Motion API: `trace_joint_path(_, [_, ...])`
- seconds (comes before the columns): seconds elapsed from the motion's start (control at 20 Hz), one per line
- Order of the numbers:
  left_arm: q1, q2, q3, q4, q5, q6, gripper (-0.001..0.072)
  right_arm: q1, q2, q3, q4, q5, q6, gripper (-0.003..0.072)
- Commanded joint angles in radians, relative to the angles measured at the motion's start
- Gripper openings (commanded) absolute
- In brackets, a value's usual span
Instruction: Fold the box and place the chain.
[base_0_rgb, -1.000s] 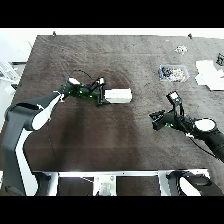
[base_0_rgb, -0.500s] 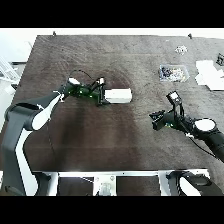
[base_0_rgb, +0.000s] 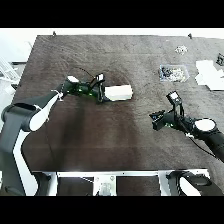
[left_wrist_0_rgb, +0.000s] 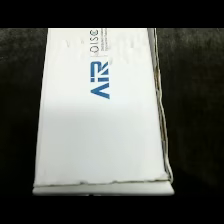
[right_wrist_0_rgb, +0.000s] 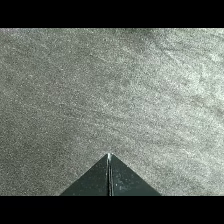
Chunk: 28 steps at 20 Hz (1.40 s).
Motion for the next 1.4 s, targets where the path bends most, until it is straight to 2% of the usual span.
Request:
trace_joint_path(0.0, [0.026, 0.062, -0.002, 0.002, -0.010, -0.076, 0.0012, 0.000, 0.001, -0.001, 0.000, 0.000, 0.000, 0.0006])
trace_joint_path(0.25, [0.149, 0.207, -0.010, 0.054, -0.029, -0.247, 0.0011, 0.000, 0.001, -0.001, 0.000, 0.000, 0.000, 0.0006])
trace_joint_path(0.35, [0.206, 0.270, -0.010, 0.092, 0.024, -0.337, 0.0011, 0.000, 0.001, -0.001, 0.000, 0.000, 0.000, 0.0006])
trace_joint_path(0.5, [0.300, 0.356, -0.010, 0.163, 0.166, -0.492, 0.0011, 0.000, 0.001, -0.001, 0.000, 0.000, 0.000, 0.0006])
trace_joint_path(0.65, [0.400, 0.403, -0.010, 0.262, 0.274, -0.661, 0.0011, 0.000, 0.001, -0.001, 0.000, 0.000, 0.000, 0.0006])
trace_joint_path(0.85, [0.529, 0.404, -0.040, 0.399, 0.386, -0.813, 0.0012, 0.000, 0.001, -0.001, 0.000, 0.000, 0.000, 0.0006])
trace_joint_path(1.1, [0.643, 0.392, -0.180, 0.399, 0.583, -0.822, 0.0015, 0.000, 0.001, -0.001, 0.000, 0.000, 0.000, 0.0006])
trace_joint_path(1.35, [0.671, 0.303, -0.193, 0.397, 0.621, -0.819, 0.0017, 0.000, 0.001, -0.001, 0.000, 0.000, 0.000, 0.0006])
